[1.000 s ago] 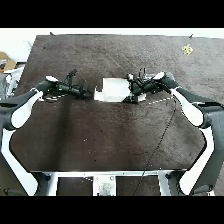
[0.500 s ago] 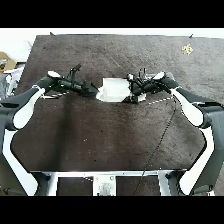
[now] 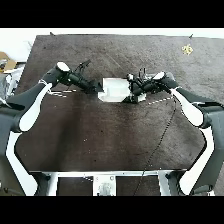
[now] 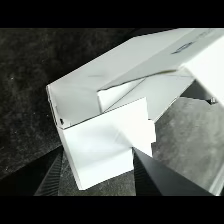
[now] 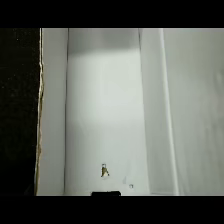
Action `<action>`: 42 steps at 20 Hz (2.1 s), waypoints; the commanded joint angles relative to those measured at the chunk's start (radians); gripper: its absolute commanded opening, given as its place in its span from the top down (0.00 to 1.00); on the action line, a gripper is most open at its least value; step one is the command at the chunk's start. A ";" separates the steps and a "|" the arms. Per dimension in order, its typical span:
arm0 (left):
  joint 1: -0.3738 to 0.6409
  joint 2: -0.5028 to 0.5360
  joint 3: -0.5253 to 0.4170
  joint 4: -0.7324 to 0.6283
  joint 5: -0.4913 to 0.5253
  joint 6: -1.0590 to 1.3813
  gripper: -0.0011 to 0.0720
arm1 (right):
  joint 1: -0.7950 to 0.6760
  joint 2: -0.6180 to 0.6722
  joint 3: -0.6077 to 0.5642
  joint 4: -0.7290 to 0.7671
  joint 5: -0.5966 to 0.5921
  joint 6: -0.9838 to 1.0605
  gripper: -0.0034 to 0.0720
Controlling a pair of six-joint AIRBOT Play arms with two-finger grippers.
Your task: Fold the box and place the chain.
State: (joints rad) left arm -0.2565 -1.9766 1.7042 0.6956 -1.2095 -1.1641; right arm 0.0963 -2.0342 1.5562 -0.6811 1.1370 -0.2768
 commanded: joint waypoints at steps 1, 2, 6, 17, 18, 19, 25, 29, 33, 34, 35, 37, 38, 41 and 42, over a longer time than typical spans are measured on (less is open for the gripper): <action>-0.043 0.001 0.057 0.129 0.006 -0.122 0.35 | 0.000 -0.001 0.000 0.000 0.000 0.000 0.37; -0.052 0.001 0.071 0.159 0.009 -0.151 0.35 | 0.000 -0.001 0.000 0.000 0.000 0.000 0.37; -0.093 0.001 0.117 0.259 0.033 -0.270 0.35 | 0.000 -0.001 0.000 0.000 0.000 0.000 0.37; -0.174 0.001 0.126 0.432 0.094 -0.459 0.49 | 0.000 -0.001 0.000 0.000 0.000 0.000 0.37; -0.174 0.001 0.126 0.433 0.095 -0.460 0.49 | 0.000 -0.001 0.000 0.000 0.000 0.000 0.37; -0.174 0.001 0.126 0.434 0.095 -0.463 0.49 | 0.000 -0.001 0.000 0.000 0.000 0.000 0.37; -0.203 0.000 0.126 0.515 0.095 -0.537 0.49 | 0.000 -0.001 0.000 0.000 0.000 0.000 0.37; -0.239 -0.003 0.169 0.624 0.079 -0.570 0.49 | 0.000 -0.001 0.000 0.000 0.000 0.000 0.37; -0.302 -0.008 0.211 0.819 0.041 -0.681 0.49 | 0.000 -0.001 0.000 0.000 0.000 0.000 0.37; -0.310 -0.009 0.211 0.834 0.042 -0.696 0.49 | 0.000 -0.001 0.000 0.000 0.000 0.000 0.37; -0.313 -0.019 0.219 0.835 0.033 -0.699 0.49 | 0.000 -0.001 0.000 0.000 0.000 0.000 0.37; -0.322 -0.052 0.250 0.836 -0.005 -0.706 0.49 | 0.000 -0.001 0.000 0.000 0.000 0.000 0.37; -0.325 -0.069 0.269 0.842 -0.022 -0.706 0.49 | 0.000 -0.001 0.000 0.000 0.000 0.000 0.37; -0.337 -0.105 0.324 0.902 -0.052 -0.723 0.49 | 0.000 -0.001 0.000 0.000 0.000 0.000 0.37; -0.341 -0.106 0.325 0.910 -0.050 -0.725 0.49 | 0.000 -0.001 0.000 0.000 0.000 0.000 0.37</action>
State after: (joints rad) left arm -0.5858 -2.0590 1.9957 1.5501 -1.2320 -1.8683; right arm 0.0963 -2.0342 1.5562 -0.6811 1.1370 -0.2768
